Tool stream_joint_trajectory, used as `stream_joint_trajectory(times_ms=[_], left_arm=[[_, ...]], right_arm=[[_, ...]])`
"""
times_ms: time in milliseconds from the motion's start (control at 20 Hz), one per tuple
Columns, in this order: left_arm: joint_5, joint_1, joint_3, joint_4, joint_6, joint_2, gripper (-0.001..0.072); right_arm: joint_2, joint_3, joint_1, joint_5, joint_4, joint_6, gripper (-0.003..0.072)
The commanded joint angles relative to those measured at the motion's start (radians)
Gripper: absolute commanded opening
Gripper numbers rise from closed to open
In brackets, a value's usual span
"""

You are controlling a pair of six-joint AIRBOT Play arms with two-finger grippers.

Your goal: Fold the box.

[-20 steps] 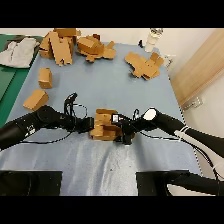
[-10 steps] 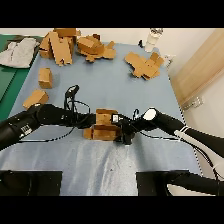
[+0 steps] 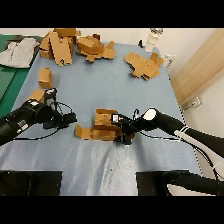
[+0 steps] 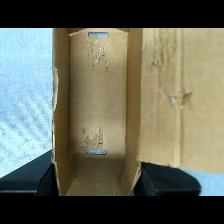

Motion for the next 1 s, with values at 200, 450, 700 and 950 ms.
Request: stream_joint_trajectory(times_ms=[200,450,700,950], left_arm=[[0.058,-0.127,-0.006,-0.062,-0.022,-0.13,0.0014],[0.102,-0.187,-0.006,-0.105,-0.022,-0.143,0.0014],[0.109,-0.187,-0.006,-0.139,0.002,-0.141,0.0014],[0.108,-0.186,-0.002,-0.173,0.026,-0.092,0.0014]], right_arm=[[0.0,0.0,0.001,0.0,0.0,0.0,0.0522],[0.0,0.0,0.001,0.0,0.001,0.0,0.0521],[0.0,0.0,0.001,0.001,0.001,0.0,0.0521],[0.0,0.0,0.001,0.0,0.001,0.0,0.0521]])
